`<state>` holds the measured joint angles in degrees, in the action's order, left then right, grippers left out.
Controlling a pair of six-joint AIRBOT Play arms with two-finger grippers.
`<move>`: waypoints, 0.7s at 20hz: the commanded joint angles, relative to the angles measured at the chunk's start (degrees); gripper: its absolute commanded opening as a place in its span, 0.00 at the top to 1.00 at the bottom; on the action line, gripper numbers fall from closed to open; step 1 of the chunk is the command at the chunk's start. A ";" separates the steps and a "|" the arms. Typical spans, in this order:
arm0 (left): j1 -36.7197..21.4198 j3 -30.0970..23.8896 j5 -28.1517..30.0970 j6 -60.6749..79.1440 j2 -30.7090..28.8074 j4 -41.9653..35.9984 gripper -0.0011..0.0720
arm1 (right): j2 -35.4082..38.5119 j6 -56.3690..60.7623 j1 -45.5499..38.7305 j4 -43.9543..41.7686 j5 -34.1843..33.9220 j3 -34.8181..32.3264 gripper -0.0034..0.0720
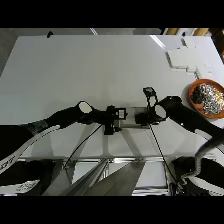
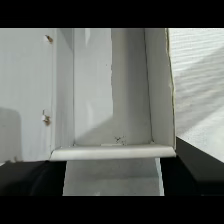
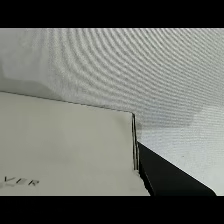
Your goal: Fold the box and place the chain.
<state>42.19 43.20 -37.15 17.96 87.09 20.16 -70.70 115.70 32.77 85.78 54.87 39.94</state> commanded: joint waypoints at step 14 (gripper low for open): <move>0.04 -0.04 0.04 0.00 -0.02 0.02 0.69 | -2.05 2.60 0.02 0.52 1.73 0.04 0.93</move>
<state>42.22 43.18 -37.15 17.91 87.09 20.16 -72.69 117.91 32.77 86.41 56.23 40.03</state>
